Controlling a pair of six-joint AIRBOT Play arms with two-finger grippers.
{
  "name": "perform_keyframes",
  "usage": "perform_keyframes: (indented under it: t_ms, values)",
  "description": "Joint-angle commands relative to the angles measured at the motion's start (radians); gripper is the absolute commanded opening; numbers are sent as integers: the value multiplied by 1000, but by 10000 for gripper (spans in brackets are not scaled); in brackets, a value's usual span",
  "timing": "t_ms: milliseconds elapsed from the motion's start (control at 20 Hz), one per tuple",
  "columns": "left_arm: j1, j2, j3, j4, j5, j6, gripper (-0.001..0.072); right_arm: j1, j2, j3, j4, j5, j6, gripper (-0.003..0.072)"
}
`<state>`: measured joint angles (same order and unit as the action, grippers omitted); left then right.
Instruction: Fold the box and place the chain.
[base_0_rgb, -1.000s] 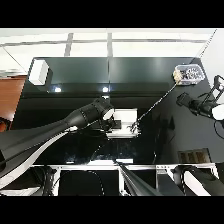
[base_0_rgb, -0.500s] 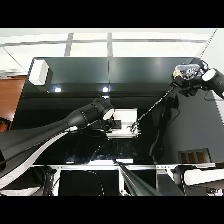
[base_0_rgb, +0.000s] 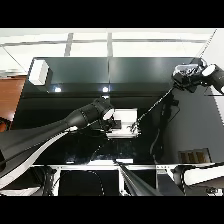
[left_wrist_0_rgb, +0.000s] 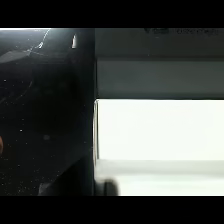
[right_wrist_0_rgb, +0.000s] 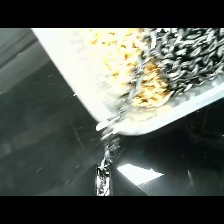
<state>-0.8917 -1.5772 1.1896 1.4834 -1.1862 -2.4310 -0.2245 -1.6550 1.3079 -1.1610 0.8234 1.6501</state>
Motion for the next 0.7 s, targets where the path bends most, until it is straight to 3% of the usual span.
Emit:
perform_keyframes:
  t_ms: [0,400,650]
  values:
    - [1,0,0,-1,0,0,28,29,129,4,-125,76,-6,25]
    - [1,0,0,-1,0,0,28,50,671,-3,-97,362,-137,25]
    - [1,0,0,0,0,0,28,50,890,-3,18,461,-136,25]
